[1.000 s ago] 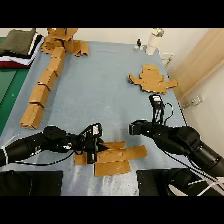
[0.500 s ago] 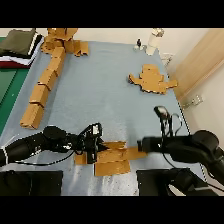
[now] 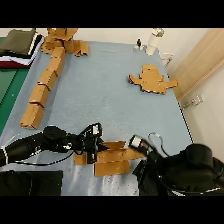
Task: Fold the box.
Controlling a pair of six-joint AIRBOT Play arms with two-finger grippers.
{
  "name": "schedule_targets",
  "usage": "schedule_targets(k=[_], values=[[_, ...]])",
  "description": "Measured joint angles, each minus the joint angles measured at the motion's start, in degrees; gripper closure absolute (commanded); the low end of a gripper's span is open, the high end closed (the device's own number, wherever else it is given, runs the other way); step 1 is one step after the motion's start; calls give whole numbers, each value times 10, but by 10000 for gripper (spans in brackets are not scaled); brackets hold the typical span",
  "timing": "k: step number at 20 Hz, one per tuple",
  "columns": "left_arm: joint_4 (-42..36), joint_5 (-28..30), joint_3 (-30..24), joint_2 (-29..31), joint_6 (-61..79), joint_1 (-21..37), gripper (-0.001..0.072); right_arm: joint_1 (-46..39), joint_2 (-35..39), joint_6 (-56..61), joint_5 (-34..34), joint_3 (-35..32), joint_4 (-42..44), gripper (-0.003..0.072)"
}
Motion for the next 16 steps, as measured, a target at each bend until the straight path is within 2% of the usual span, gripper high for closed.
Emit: schedule_targets(k=[3,4,5,6,7,10,16], values=[[0,0,0,0,0,0,698,128,2,26,34,-16,-67,684],[0,-1,0,0,0,0,698,166,0,37,48,-20,-94,633],[0,0,0,0,0,0,698,203,-6,48,64,-25,-122,370],[0,-1,0,0,0,0,698,235,-17,55,80,-29,-151,176],[0,-1,0,0,0,0,698,258,-30,60,94,-33,-177,153],[0,-1,0,0,0,0,698,298,-90,64,125,-38,-239,153],[0,-1,0,0,0,0,698,319,-207,71,169,-40,-342,154]])
